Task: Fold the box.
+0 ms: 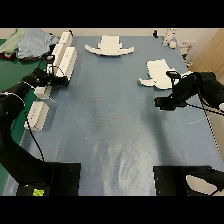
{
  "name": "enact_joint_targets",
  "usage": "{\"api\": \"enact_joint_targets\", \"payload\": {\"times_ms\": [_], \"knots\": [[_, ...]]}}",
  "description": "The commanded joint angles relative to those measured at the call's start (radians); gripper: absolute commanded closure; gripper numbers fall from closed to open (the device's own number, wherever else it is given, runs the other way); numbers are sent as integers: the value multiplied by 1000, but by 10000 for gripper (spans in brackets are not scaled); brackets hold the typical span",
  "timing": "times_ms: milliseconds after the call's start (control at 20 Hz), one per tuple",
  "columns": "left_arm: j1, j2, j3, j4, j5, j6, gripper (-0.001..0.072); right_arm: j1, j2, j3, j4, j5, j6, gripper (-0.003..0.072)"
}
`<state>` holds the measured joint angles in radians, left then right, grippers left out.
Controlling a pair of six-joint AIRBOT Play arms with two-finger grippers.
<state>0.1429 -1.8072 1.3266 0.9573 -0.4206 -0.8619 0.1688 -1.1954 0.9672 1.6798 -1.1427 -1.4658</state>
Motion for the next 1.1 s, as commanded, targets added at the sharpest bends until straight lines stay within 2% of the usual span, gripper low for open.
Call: {"api": "enact_joint_targets", "payload": {"times_ms": [0, 100, 150, 200, 400, 550, 700, 950, 1000, 1050], "knots": [[1, -1, 1, 0, -1, -1, 286, 0, 0, 1, 0, 0, 0, 676], [1, -1, 1, 1, -1, -1, 280, 0, 0, 1, 0, 0, 0, 677], [1, -1, 1, 1, -2, -1, 101, 0, 0, 1, 0, 0, 0, 676], [1, -1, 1, 1, -2, -3, 15, 0, 0, 1, 0, 0, 0, 676], [3, 6, 3, 16, -27, -3, 16, 0, 0, 1, 0, 0, 0, 676], [24, 55, 3, 51, -86, -3, 15, 0, 0, 1, 0, 0, 0, 676], [57, 136, 4, 77, -211, -3, 15, 0, 0, 1, 0, 0, 0, 676], [68, 300, 37, 74, -488, -3, 16, 0, 0, 1, 0, 0, 0, 677], [65, 338, 40, 63, -535, -6, 78, 0, 0, 1, 0, 0, 0, 677], [62, 373, 43, 51, -587, -27, 393, 0, 0, 1, 0, 0, 0, 677]]}}
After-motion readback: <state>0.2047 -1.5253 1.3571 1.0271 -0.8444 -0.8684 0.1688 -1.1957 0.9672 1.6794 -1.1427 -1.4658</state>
